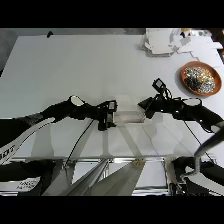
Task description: Fold the box and place the chain.
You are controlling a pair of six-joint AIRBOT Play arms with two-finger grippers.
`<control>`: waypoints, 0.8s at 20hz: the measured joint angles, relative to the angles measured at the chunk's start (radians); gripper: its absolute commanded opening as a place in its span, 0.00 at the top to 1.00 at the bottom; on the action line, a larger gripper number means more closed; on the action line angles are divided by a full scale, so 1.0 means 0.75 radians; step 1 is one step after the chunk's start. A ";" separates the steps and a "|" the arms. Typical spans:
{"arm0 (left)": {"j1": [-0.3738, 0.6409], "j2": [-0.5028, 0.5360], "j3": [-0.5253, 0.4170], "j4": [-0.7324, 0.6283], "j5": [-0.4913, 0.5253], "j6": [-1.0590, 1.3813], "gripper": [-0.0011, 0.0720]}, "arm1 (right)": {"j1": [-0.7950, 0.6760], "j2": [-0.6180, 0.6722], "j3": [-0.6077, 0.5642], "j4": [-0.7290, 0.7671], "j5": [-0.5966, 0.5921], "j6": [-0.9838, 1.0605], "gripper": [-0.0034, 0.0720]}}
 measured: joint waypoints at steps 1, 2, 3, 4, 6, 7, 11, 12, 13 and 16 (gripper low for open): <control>0.000 0.000 0.001 0.000 0.000 0.000 0.78 | 0.001 0.025 0.006 -0.005 0.023 0.001 0.93; 0.000 0.000 0.000 0.000 0.000 0.000 0.78 | 0.000 0.065 0.011 -0.018 0.044 0.004 0.93; 0.000 0.000 0.001 0.000 0.000 0.000 0.78 | 0.000 0.115 0.015 -0.039 0.062 0.004 0.93; 0.000 0.000 0.001 0.000 0.000 0.000 0.78 | 0.001 0.167 0.017 -0.084 0.076 0.004 0.93; 0.000 0.000 0.001 0.000 0.000 0.000 0.78 | 0.001 0.273 0.021 -0.249 0.096 0.004 0.93; 0.000 0.000 0.000 0.000 0.000 0.000 0.78 | 0.001 0.315 0.021 -0.373 0.114 0.004 0.93; -0.001 0.000 0.001 0.000 0.000 0.000 0.78 | 0.000 0.388 0.003 -0.856 0.180 0.014 0.45; 0.000 0.000 0.001 0.000 0.000 0.000 0.78 | 0.001 0.391 -0.010 -0.924 0.178 0.012 0.42; 0.000 0.000 0.000 0.000 0.000 0.000 0.78 | 0.006 0.392 -0.025 -0.974 0.166 -0.003 0.43; 0.000 0.000 0.001 0.000 0.000 0.000 0.78 | 0.038 0.391 -0.065 -1.017 0.117 -0.095 0.54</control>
